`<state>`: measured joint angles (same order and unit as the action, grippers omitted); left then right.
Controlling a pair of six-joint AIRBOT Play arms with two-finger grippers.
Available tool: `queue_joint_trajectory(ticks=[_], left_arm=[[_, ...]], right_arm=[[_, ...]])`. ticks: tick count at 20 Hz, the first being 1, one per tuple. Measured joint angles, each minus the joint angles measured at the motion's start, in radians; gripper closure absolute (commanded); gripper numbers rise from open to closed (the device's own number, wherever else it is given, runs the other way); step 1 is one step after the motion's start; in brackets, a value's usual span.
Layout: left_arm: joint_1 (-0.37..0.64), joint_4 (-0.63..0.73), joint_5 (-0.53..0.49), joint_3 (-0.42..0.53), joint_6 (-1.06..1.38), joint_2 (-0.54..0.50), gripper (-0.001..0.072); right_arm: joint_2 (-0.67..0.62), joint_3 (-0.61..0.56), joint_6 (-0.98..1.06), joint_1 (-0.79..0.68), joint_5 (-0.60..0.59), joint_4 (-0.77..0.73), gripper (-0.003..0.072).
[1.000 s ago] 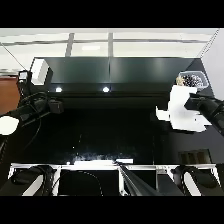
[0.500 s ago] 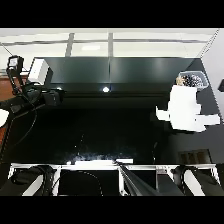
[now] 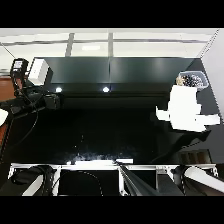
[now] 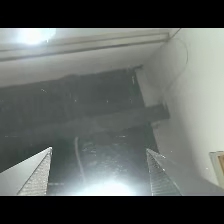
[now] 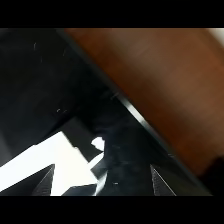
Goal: Fold the box and place the chain.
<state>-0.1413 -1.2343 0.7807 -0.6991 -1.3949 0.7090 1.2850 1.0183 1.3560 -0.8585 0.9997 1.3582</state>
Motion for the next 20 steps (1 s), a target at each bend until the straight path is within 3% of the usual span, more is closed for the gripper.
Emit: queue_joint_trajectory(ticks=[4, 9, 10, 11, 13, 14, 20], left_arm=[[0.000, -0.005, 0.028, 0.000, 0.000, 0.002, 0.0005], [0.000, -0.007, 0.039, 0.000, 0.000, 0.003, 0.0005], [0.000, -0.007, 0.039, 0.000, 0.000, 0.003, 0.0005], [0.000, -0.007, 0.040, 0.000, 0.000, 0.003, 0.0005], [0.000, -0.007, 0.039, 0.000, 0.000, 0.003, 0.0005], [0.000, -0.007, 0.040, 0.000, 0.000, 0.003, 0.0005], [0.000, -0.007, 0.042, 0.000, 0.000, 0.003, 0.0005]], right_arm=[[0.185, 0.103, -0.269, -0.077, 0.189, -0.257, 0.0000], [0.336, 0.187, -0.396, -0.086, 0.324, -0.382, 0.0025], [0.351, 0.194, -0.412, -0.084, 0.343, -0.389, 0.0177], [0.363, 0.200, -0.427, -0.081, 0.359, -0.394, 0.0197], [0.377, 0.208, -0.450, -0.077, 0.388, -0.403, 0.0634], [0.381, 0.209, -0.457, -0.076, 0.403, -0.401, 0.0678], [0.354, 0.199, -0.457, -0.058, 0.557, -0.432, 0.0678]])
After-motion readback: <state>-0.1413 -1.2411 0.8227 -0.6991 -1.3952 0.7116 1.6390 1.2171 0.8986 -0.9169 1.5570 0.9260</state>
